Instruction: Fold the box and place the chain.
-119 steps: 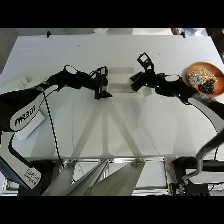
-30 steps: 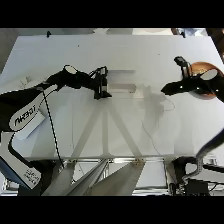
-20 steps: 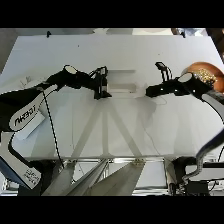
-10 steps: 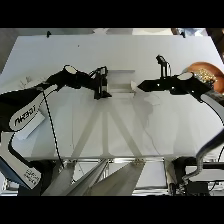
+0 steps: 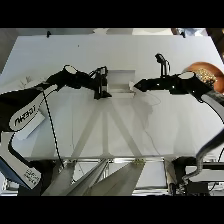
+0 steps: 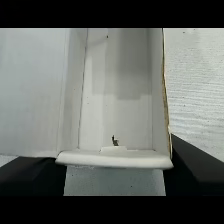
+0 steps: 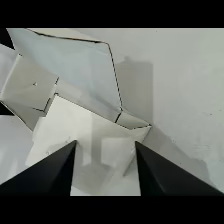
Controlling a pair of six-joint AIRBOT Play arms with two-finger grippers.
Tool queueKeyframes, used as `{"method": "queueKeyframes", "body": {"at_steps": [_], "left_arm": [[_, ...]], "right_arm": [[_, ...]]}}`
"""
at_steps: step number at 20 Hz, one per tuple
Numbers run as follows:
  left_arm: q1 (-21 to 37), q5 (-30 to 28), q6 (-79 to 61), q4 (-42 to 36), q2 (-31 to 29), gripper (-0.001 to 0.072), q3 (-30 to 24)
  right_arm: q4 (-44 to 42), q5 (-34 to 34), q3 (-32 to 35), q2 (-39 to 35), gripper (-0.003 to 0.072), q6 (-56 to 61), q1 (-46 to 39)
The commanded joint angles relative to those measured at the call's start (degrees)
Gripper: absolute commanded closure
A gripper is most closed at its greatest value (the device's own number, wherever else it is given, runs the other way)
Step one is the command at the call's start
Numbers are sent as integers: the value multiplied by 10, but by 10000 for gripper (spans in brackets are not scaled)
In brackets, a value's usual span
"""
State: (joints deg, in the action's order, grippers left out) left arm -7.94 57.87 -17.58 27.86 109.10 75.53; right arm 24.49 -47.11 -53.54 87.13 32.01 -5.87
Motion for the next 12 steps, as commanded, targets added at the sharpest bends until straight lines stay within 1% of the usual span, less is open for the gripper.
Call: {"method": "queueKeyframes", "body": {"at_steps": [1, 3, 4, 5, 12], "left_arm": [[0, 0, 0, 0, 0, 283, 0], [0, 0, 0, 0, 0, 283, 0], [0, 0, 0, 0, 0, 283, 0], [0, 0, 0, 0, 0, 283, 0], [0, 0, 0, 0, 0, 283, 0]], "right_arm": [[29, 1, 0, 0, 247, -8, 0], [50, 7, 0, 0, 244, 2, 0], [51, 8, 0, 0, 214, 11, 0], [48, 5, 0, 0, 209, 12, 1], [-13, -44, 0, 11, 210, 57, 5]]}}
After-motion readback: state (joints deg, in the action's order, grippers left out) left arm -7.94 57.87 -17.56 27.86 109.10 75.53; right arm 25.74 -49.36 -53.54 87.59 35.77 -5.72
